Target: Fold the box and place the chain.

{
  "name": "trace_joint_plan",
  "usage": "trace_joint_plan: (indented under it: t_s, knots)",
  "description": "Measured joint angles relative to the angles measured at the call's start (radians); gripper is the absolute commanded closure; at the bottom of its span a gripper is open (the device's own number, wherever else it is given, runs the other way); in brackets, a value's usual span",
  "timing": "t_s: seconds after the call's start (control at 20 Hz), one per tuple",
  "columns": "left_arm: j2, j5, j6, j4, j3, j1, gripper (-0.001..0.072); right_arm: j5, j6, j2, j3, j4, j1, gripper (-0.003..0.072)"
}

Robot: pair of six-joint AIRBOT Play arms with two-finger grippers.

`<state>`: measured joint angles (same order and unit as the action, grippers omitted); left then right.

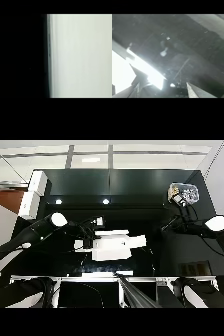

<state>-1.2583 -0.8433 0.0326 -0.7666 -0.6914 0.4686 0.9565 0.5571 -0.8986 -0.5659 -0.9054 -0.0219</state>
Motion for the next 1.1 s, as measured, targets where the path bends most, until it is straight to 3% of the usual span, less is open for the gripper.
trace_joint_plan:
  t_s: [0.35, 1.1]
  knots:
    - [-0.052, 0.013, -0.003, 0.029, 0.001, 0.004, 0.0679, 0.004, -0.068, 0.000, 0.014, 0.019, 0.085, -0.0019]
    - [-0.061, 0.021, -0.011, 0.030, 0.001, 0.004, 0.0678, -0.004, -0.299, -0.039, 0.078, 0.013, 0.390, -0.0019]
